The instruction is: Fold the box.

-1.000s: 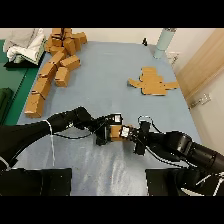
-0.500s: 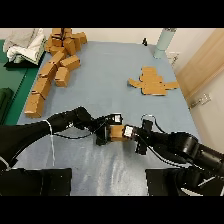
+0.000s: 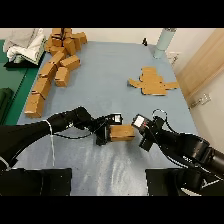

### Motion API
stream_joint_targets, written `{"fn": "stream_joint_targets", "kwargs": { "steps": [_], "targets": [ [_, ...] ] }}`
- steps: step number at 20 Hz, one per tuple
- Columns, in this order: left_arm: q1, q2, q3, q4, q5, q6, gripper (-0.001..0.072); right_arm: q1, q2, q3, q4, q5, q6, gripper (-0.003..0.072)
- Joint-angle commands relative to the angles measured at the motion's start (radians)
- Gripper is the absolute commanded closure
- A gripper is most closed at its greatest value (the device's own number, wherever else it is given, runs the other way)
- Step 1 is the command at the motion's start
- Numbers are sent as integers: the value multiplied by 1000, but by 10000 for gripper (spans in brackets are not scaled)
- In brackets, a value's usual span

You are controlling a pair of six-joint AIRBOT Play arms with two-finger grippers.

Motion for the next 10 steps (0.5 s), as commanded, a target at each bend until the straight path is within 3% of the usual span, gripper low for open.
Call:
{"fn": "stream_joint_targets", "kwargs": {
  "steps": [1,6,10],
  "targets": [
    [0,1,1,0,0,1,313,-10,-51,0,-91,-30,417,678],
    [0,1,1,0,0,1,313,-72,-146,0,-93,-47,713,679],
    [0,1,1,0,0,1,313,-76,-186,0,-80,-46,830,678]
  ]
}}
